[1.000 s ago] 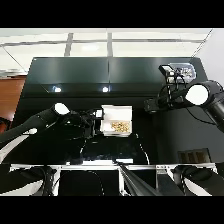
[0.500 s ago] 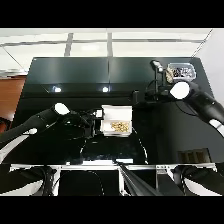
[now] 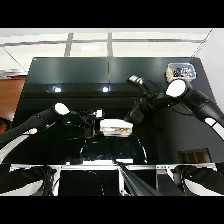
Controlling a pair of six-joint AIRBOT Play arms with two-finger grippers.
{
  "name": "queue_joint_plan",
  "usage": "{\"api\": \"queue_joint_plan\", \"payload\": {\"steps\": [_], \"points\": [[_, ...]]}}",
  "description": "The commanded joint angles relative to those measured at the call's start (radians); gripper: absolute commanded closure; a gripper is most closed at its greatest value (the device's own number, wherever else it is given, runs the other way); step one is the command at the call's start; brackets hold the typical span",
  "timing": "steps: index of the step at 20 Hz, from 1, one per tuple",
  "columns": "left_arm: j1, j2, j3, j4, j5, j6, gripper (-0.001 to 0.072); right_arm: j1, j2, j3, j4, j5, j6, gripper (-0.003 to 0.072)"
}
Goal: Fold the box and place the chain.
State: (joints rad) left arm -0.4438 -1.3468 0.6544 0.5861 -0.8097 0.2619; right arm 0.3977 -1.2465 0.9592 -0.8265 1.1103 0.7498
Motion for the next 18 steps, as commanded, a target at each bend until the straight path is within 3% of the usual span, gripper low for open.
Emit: {"api": "queue_joint_plan", "payload": {"steps": [1,12,13,14,16,18], "points": [[0.000,0.000,0.000,0.000,-0.002,0.000,0.0377,0.056,0.001,-0.029,-0.005,-0.003,-0.260,-0.0020],[0.000,0.000,0.000,0.000,-0.002,0.000,0.0378,0.081,0.001,-0.063,-0.014,-0.072,-0.359,-0.0003],[0.000,0.000,0.000,0.000,-0.002,0.000,0.0377,0.083,0.001,-0.063,-0.014,-0.071,-0.359,0.0110],[0.000,0.000,0.000,0.000,-0.002,0.000,0.0377,0.085,0.001,-0.063,-0.014,-0.070,-0.359,0.0111],[0.000,0.000,0.000,0.000,-0.002,0.000,0.0377,0.084,0.001,-0.063,-0.013,-0.063,-0.358,0.0293],[0.000,0.000,0.000,0.000,-0.002,0.000,0.0377,0.085,0.002,-0.063,-0.014,-0.060,-0.358,0.0312]]}}
